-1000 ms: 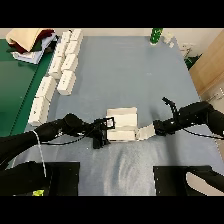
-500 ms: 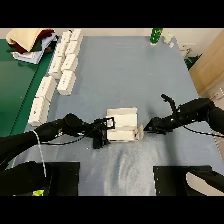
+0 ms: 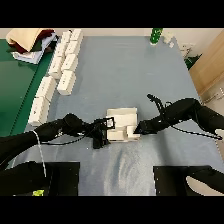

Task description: Fold the box.

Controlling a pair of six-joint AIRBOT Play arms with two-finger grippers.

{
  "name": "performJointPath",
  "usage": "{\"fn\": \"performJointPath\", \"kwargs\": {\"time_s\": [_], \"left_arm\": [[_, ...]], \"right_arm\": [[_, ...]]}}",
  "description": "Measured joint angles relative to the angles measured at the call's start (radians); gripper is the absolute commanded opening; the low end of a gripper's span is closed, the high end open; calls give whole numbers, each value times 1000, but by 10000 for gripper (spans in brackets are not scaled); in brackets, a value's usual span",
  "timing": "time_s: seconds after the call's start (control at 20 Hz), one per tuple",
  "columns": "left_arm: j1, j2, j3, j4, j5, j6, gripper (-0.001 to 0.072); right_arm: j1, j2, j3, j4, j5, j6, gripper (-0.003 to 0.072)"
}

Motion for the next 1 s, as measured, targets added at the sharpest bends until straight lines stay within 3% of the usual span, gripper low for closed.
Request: {"fn": "performJointPath", "kwargs": {"time_s": [0.35, 0.65, 1.0], "left_arm": [[0, 0, 0, 0, 0, 0, 617], [0, 0, 0, 0, 0, 0, 617], [0, 0, 0, 0, 0, 0, 617]], "right_arm": [[279, -8, 109, -415, 82, 468, 405], [501, -91, 224, -735, 39, 910, 404], [591, -217, 299, -855, -43, 1120, 404]]}}
